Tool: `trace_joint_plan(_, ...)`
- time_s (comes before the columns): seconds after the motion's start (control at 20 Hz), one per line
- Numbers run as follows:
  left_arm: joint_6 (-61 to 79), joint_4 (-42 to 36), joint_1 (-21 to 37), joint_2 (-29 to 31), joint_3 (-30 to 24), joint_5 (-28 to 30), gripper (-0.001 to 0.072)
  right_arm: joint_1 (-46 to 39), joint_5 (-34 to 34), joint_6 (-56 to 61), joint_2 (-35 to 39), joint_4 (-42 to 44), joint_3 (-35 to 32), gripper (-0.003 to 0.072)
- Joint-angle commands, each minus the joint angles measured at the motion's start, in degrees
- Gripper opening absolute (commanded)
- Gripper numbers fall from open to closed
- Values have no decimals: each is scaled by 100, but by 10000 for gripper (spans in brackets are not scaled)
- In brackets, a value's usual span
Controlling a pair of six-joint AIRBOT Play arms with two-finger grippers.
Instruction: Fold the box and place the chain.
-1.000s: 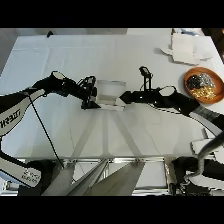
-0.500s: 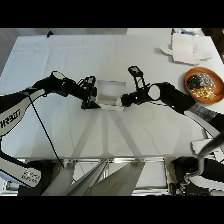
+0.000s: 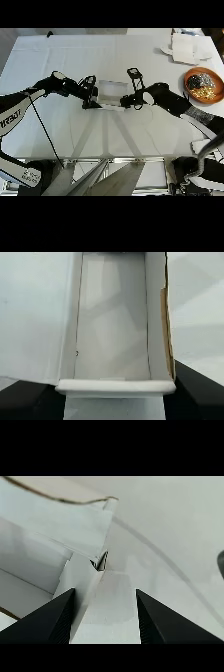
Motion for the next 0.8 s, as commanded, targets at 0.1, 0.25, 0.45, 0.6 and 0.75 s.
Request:
trace_joint_plan(0.1,0,35,7,-2,-2,-4,320,74,610,715,-269,-195,498,393)
trace_joint_plan(0.25,0,37,7,-2,-2,-4,320,74,1029,715,-671,138,962,396)
trace_joint_plan(0.45,0,35,7,-2,-2,-4,320,214,957,905,-1047,339,1213,285)
trace_joint_plan(0.6,0,37,7,-2,-2,-4,320,251,920,1362,-1156,310,1237,263)
trace_joint_plan(0.75,0,37,7,-2,-2,-4,320,267,782,1784,-1174,247,1237,234)
